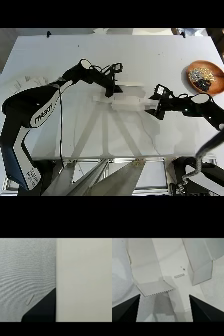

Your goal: Fold the box and place the chain.

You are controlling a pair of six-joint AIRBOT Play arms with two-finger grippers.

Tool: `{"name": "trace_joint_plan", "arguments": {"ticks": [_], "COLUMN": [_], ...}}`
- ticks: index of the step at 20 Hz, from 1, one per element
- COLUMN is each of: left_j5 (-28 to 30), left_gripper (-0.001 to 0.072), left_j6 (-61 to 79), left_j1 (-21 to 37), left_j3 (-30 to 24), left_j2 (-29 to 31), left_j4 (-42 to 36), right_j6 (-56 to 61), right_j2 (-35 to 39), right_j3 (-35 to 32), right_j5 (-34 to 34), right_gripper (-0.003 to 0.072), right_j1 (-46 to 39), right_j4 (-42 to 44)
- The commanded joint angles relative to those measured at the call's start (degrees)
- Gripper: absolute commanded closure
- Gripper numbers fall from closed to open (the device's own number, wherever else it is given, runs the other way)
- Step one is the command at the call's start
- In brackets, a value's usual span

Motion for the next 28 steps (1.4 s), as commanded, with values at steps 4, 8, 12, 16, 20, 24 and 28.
{"name": "trace_joint_plan", "arguments": {"ticks": [4,8,12,16,20,24,28], "left_j5": [0.0,0.02,0.0,0.0,0.0,0.0,0.0], "left_gripper": [0.0703,0.0703,0.0703,0.0703,0.0703,0.0703,0.0703], "left_j6": [0.02,0.02,0.02,0.02,0.02,0.02,0.02], "left_j1": [-0.02,-0.02,-0.02,-0.02,-0.02,-0.02,-0.02], "left_j3": [0.0,0.0,0.0,0.0,0.0,0.0,0.0], "left_j2": [-0.04,-0.04,-0.04,-0.04,-0.04,-0.04,-0.04], "left_j4": [0.0,0.0,0.0,0.0,0.0,0.0,0.0], "right_j6": [-6.71,-7.76,-9.94,-9.92,-10.03,-10.67,-10.99], "right_j2": [-1.16,-1.16,-1.16,-1.16,-1.25,-1.25,-3.08], "right_j3": [-3.78,-3.82,-3.82,-3.8,-3.78,-3.45,-1.57], "right_j5": [-3.61,-3.65,-5.95,-8.81,-9.88,-9.73,-9.2], "right_gripper": [-0.0023,-0.0023,-0.0023,-0.0023,-0.0023,-0.0023,-0.0023], "right_j1": [2.23,2.71,2.71,2.69,2.62,2.64,2.64], "right_j4": [3.85,12.52,18.93,20.57,20.5,20.41,20.37]}}
